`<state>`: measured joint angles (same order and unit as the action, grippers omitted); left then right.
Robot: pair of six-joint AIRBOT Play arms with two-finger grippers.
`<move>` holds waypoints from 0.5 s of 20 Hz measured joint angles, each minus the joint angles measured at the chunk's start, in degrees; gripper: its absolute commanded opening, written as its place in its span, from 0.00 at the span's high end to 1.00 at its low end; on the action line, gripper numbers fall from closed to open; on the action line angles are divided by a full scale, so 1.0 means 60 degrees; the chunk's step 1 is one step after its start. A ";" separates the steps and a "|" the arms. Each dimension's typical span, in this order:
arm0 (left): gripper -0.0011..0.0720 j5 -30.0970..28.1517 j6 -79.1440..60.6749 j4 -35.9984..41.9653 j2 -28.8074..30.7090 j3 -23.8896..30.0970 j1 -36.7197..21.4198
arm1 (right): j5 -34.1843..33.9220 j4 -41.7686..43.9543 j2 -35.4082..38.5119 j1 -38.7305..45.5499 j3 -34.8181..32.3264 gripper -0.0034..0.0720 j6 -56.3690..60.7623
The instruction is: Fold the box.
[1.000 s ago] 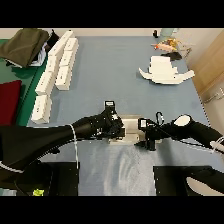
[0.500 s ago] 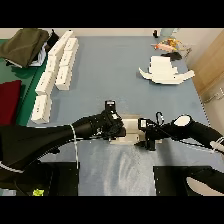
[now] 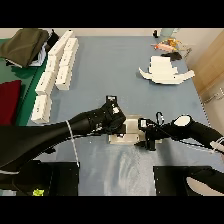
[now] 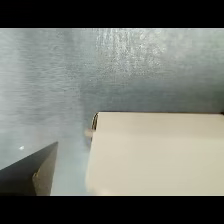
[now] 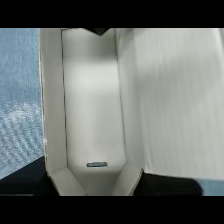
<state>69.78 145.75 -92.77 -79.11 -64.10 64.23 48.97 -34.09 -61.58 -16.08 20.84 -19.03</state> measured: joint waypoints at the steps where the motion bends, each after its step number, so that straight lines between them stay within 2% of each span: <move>1: 0.14 0.0488 -0.0193 -0.0109 0.0200 -0.0237 0.0000 | 0.0000 0.0000 0.0000 0.0000 0.0000 0.27 0.0000; 2: 0.43 0.0918 -0.0353 -0.0226 0.0419 -0.0419 0.0000 | 0.0000 0.0000 -0.0004 0.0000 0.0000 0.27 0.0000; 3: 0.77 0.1308 -0.0488 -0.0299 0.0667 -0.0561 0.0000 | 0.0004 0.0000 0.0000 0.0000 0.0000 0.27 0.0000; 4: 0.96 0.1668 -0.0634 -0.0364 0.0940 -0.0670 -0.0007 | 0.0000 0.0000 0.0000 0.0000 0.0000 0.27 0.0000; 7: 0.96 0.2565 -0.1086 -0.0455 0.1606 -0.0841 -0.0007 | 0.0000 0.0000 0.0000 0.0000 0.0000 0.27 0.0000; 10: 0.96 0.2758 -0.1472 -0.0539 0.1912 -0.0903 -0.0007 | 0.0004 0.0000 0.0000 0.0000 0.0000 0.27 0.0000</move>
<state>86.32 136.92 -96.01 -67.64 -69.52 64.18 48.99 -34.09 -61.58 -16.08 20.84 -19.03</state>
